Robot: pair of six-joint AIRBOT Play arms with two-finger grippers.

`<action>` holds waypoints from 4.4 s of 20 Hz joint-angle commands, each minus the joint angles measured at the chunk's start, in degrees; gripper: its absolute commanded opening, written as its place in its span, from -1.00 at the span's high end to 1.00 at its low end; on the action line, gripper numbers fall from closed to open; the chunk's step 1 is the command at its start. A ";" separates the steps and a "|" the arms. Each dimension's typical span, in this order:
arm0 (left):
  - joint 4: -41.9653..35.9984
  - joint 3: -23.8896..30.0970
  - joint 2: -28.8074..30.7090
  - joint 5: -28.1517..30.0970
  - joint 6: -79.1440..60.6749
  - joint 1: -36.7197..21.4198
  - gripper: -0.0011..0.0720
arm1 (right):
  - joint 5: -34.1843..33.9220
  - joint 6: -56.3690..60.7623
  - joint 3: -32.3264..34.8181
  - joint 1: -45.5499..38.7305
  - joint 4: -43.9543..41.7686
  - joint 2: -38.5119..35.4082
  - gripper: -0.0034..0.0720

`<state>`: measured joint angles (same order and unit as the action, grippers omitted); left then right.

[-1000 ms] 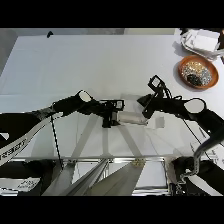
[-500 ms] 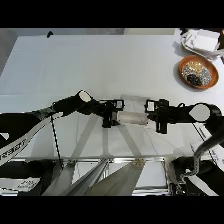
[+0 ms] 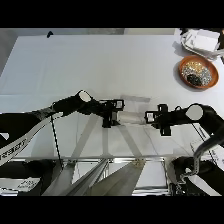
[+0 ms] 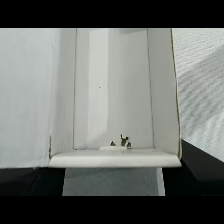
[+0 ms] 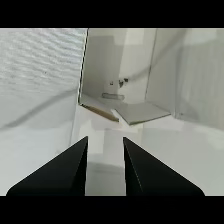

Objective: Fold the box and place the chain.

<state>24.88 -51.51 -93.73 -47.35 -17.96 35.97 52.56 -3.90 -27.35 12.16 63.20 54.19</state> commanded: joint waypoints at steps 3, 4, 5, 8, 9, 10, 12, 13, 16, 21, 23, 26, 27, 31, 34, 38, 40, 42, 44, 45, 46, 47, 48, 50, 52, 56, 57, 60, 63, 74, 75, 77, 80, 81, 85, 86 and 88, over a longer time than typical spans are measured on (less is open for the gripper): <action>0.00 0.00 0.00 0.00 -0.02 -0.02 0.23 | -3.93 -4.11 0.26 -0.09 -3.98 3.63 0.33; 0.02 0.00 0.00 0.00 -0.02 -0.02 0.23 | -4.17 -4.13 0.26 -0.09 -4.39 3.61 0.33; 0.00 0.00 0.00 0.00 -0.02 -0.02 0.23 | -4.17 -4.13 0.26 -0.07 -5.53 3.61 0.37; 0.00 0.00 0.00 0.00 -0.02 -0.02 0.23 | -4.24 -4.39 0.35 -0.07 -10.51 3.63 0.70; 0.00 0.00 0.00 0.00 -0.02 -0.02 0.23 | -4.26 -5.62 0.35 -0.07 -11.28 3.63 0.70; 0.02 0.00 0.00 0.00 -0.02 -0.02 0.23 | -4.22 -6.40 0.35 -0.07 -11.56 3.63 0.71; 0.00 0.00 0.00 0.00 -0.02 -0.02 0.23 | -4.22 -6.73 0.37 -0.07 -12.44 3.63 0.70; 0.00 0.00 0.00 0.00 -0.02 -0.02 0.23 | -4.22 -6.73 0.35 -0.07 -13.00 3.63 0.70; 0.00 0.00 0.00 0.00 -0.02 -0.02 0.23 | -4.26 -6.73 0.46 0.04 -14.93 3.63 0.70; 0.00 0.00 0.00 0.00 -0.02 -0.02 0.23 | -7.45 -6.67 0.48 3.43 -15.41 6.25 0.68; 0.00 0.00 0.00 0.00 -0.02 -0.02 0.23 | -8.72 -6.67 0.48 3.54 -15.43 7.02 0.48; 0.02 0.00 0.00 0.00 -0.02 -0.02 0.23 | -9.86 -6.67 0.48 3.54 -15.56 7.02 0.24; 0.00 0.00 0.00 0.00 -0.02 -0.02 0.23 | -10.12 -6.67 0.48 3.54 -15.67 7.02 0.19; 0.00 0.00 0.00 0.00 -0.02 -0.02 0.23 | -10.19 -6.69 0.48 3.54 -16.09 7.02 -0.01; 0.02 0.00 0.00 0.00 -0.02 -0.02 0.23 | -9.94 -6.64 0.48 3.54 -17.33 7.02 0.01; 0.02 0.00 0.00 0.00 -0.02 -0.02 0.23 | -9.73 -6.47 0.50 3.45 -17.29 3.80 0.77; 0.02 0.00 0.00 0.00 -0.02 -0.02 0.23 | -9.60 -6.27 0.48 3.15 -16.94 -0.57 0.82; 0.00 0.00 0.00 0.00 -0.02 -0.02 0.23 | -8.39 -2.91 0.48 2.01 -16.90 -5.55 0.82; 0.00 0.00 0.00 0.00 -0.02 -0.02 0.23 | -5.95 5.05 0.50 -0.15 -16.41 -10.67 0.82; 0.02 0.00 0.00 0.00 -0.02 -0.02 0.23 | -5.38 12.79 0.50 -1.92 -15.34 -12.92 0.86; 0.02 0.00 0.00 0.00 -0.02 -0.02 0.23 | -5.38 22.34 0.50 -4.04 -13.20 -14.60 0.86; 0.00 0.00 0.00 0.00 -0.02 -0.02 0.23 | -5.31 34.12 0.50 -6.93 -9.79 -16.02 0.86; 0.00 0.00 0.00 0.00 -0.02 -0.02 0.23 | -4.66 44.61 0.50 -9.99 -6.21 -16.94 0.86; 0.00 0.00 0.00 0.00 -0.02 -0.02 0.23 | -0.98 60.11 0.50 -16.57 1.27 -17.94 0.86; 0.00 0.00 0.00 0.00 -0.02 -0.02 0.23 | 2.12 68.76 0.52 -21.64 3.85 -17.73 0.86; 0.00 0.00 0.00 0.02 -0.02 -0.02 0.23 | 6.23 73.11 1.07 -24.13 5.79 -13.99 0.86; 0.02 0.00 0.00 0.00 -0.02 -0.02 0.23 | 6.47 73.11 1.11 -24.13 5.66 -12.00 0.86; 0.02 0.00 0.00 0.00 -0.02 -0.02 0.23 | 7.13 72.76 1.11 -24.13 3.39 -5.86 0.86; 0.00 0.00 0.00 0.00 -0.02 -0.02 0.23 | 8.41 69.92 1.11 -23.43 -0.04 -1.18 0.86; 0.02 0.00 0.00 0.00 -0.02 -0.02 0.23 | 5.07 62.77 1.18 -15.56 -11.82 9.86 0.86; 0.00 0.00 0.00 -0.02 -0.02 -0.02 0.23 | 5.16 61.51 1.18 -15.56 -13.75 9.86 0.86; 0.00 0.00 0.00 -0.02 -0.02 -0.02 0.23 | 6.58 59.32 1.16 -15.56 -17.97 9.86 0.65; 0.02 0.00 0.00 0.00 -0.02 -0.02 0.23 | 8.22 58.77 1.16 -15.56 -18.21 9.18 0.37; 0.02 0.00 0.00 0.00 -0.02 -0.02 0.23 | 8.55 58.75 1.16 -15.56 -18.10 8.31 0.37; 0.00 0.00 0.00 0.00 -0.02 -0.02 0.23 | 10.03 58.88 0.02 -15.56 -17.97 3.26 0.36; 0.00 0.00 0.00 0.00 -0.02 -0.02 0.23 | 10.45 58.88 -0.48 -15.56 -17.94 2.14 0.36; 0.02 0.00 0.00 -0.02 -0.02 -0.02 0.23 | 11.37 58.95 -0.66 -15.54 -18.40 1.53 0.35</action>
<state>24.88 -51.51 -93.73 -47.35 -17.96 35.97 62.35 55.16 -27.44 -3.42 45.28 57.54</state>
